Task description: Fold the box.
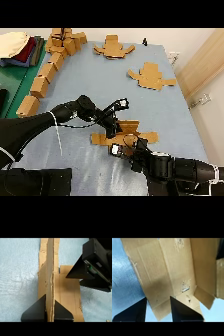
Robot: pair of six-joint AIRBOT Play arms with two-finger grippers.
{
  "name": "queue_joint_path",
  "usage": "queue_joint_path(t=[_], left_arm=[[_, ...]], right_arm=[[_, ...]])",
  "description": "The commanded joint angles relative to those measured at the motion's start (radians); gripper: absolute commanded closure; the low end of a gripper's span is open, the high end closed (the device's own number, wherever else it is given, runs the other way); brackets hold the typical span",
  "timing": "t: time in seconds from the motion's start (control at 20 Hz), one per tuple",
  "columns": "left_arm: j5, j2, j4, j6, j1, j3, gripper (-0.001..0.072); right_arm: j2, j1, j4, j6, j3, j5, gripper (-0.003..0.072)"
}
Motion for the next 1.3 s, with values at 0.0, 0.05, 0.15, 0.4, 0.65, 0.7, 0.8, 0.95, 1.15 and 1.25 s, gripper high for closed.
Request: queue_joint_path(t=[0.0,0.05,0.15,0.4,0.65,0.7,0.8,0.95,1.15,1.25], left_arm=[[0.000,0.000,0.000,0.000,0.000,0.000,0.0694],[0.000,0.000,0.000,0.000,0.000,0.000,0.0694],[0.000,0.000,0.000,0.000,0.000,0.000,0.0694],[0.000,0.000,0.000,0.000,0.000,0.000,0.0694],[0.000,0.000,0.000,0.000,0.000,0.000,0.0694],[0.000,0.000,0.000,0.000,0.000,0.000,0.0694],[0.000,0.000,0.000,0.000,0.000,0.000,0.0694],[0.000,0.000,0.000,0.000,0.000,0.000,0.0694],[0.000,0.000,0.000,0.000,0.000,0.000,0.0695],[0.000,0.000,0.000,0.000,0.000,0.000,0.0694]], right_arm=[[-0.002,0.000,-0.063,0.064,0.008,0.003,0.0263],[0.001,0.000,-0.065,0.069,0.021,-0.001,0.0263],[0.008,0.000,-0.067,0.078,0.058,-0.019,0.0263],[0.014,0.000,-0.064,0.079,0.099,-0.022,0.0261],[0.014,0.000,-0.110,0.087,0.100,-0.042,-0.0034],[0.017,0.000,-0.114,0.111,0.100,-0.042,-0.0034],[0.024,0.000,-0.100,0.120,0.099,-0.063,-0.0034],[0.050,-0.001,-0.141,0.119,0.090,-0.081,-0.0034],[0.175,-0.059,-0.132,0.086,0.010,-0.015,-0.0034],[0.252,-0.112,-0.106,-0.011,-0.024,0.027,-0.0034]])
